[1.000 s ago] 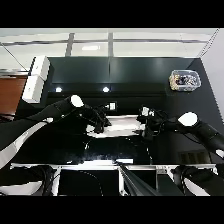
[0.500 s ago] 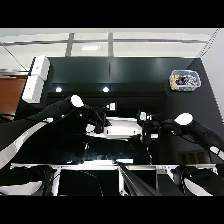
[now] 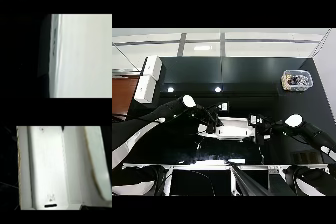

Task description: Fold the box and place the chain.

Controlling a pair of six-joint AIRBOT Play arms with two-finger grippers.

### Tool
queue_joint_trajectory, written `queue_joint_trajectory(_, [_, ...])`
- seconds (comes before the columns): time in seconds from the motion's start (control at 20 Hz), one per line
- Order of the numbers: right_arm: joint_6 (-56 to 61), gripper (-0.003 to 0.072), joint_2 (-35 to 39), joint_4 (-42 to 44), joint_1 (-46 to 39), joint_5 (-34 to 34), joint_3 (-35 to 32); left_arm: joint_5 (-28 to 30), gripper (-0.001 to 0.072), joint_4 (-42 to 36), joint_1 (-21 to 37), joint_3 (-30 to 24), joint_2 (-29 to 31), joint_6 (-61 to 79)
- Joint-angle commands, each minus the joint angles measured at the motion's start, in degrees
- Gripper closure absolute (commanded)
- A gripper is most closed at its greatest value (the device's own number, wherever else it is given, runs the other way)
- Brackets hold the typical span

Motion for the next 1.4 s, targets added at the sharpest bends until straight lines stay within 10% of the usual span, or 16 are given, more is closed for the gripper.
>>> queue_joint_trajectory(0.0, [0.0, -0.0030, -0.9, -2.0, 0.0, -0.4, 0.0, 0.1, 0.0683, 0.0, 0.0, 0.1, 0.0, 0.0])
queue_joint_trajectory(1.35, [1.9, -0.0030, -3.3, -2.8, 3.8, -5.4, 0.0, 0.1, 0.0683, -0.4, 0.0, 0.1, 0.0, 0.0])
